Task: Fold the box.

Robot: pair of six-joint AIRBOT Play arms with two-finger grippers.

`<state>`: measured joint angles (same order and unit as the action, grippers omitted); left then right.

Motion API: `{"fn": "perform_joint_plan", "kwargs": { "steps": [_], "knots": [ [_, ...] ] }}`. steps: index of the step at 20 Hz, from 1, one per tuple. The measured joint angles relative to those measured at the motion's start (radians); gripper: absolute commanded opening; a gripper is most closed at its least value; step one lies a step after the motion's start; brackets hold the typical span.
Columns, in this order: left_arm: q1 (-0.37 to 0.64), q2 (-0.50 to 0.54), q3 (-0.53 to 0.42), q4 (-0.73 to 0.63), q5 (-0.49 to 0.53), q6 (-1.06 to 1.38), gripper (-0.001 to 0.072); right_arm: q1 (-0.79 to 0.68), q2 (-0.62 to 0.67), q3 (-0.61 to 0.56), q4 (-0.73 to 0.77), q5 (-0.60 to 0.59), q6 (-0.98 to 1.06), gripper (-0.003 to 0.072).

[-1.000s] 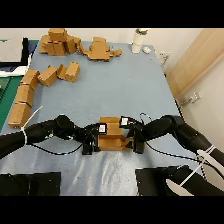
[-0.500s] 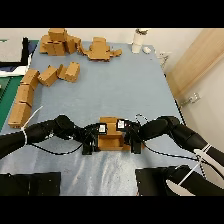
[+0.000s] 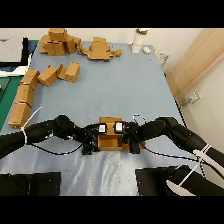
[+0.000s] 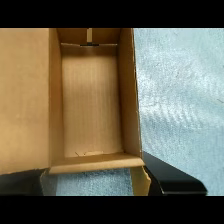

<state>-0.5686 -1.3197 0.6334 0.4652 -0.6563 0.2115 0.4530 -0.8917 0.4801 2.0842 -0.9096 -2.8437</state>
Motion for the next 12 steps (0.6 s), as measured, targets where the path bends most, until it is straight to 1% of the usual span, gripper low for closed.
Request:
{"fn": "perform_joint_plan", "kwargs": {
  "steps": [4, 5, 6, 7, 8, 10, 11, 12],
  "knots": [
    [0.000, 0.000, 0.000, 0.000, 0.000, -0.001, 0.0527, 0.007, 0.000, 0.000, 0.003, 0.003, -0.003, 0.0087],
    [0.000, 0.000, 0.000, 0.000, 0.000, -0.001, 0.0527, 0.009, 0.000, 0.000, 0.007, 0.003, -0.003, 0.0109],
    [0.000, 0.000, 0.000, 0.000, 0.000, -0.001, 0.0527, 0.012, 0.000, 0.000, 0.010, 0.003, -0.003, 0.0114],
    [0.000, 0.000, 0.000, 0.000, 0.000, 0.000, 0.0527, 0.014, 0.000, 0.000, 0.013, 0.002, -0.003, 0.0220],
    [0.000, 0.000, 0.000, 0.000, 0.000, -0.002, 0.0527, 0.018, 0.000, 0.000, 0.018, -0.002, -0.003, 0.0298],
    [0.000, 0.000, 0.000, 0.000, 0.000, -0.002, 0.0527, 0.023, 0.000, -0.001, 0.025, -0.008, -0.004, 0.0293],
    [0.001, 0.000, 0.000, 0.000, 0.000, -0.001, 0.0527, 0.025, 0.000, -0.001, 0.026, -0.007, -0.004, 0.0233],
    [0.001, 0.000, 0.000, 0.000, 0.000, -0.001, 0.0528, 0.026, 0.000, -0.001, 0.031, -0.006, -0.004, 0.0109]
  ]
}}
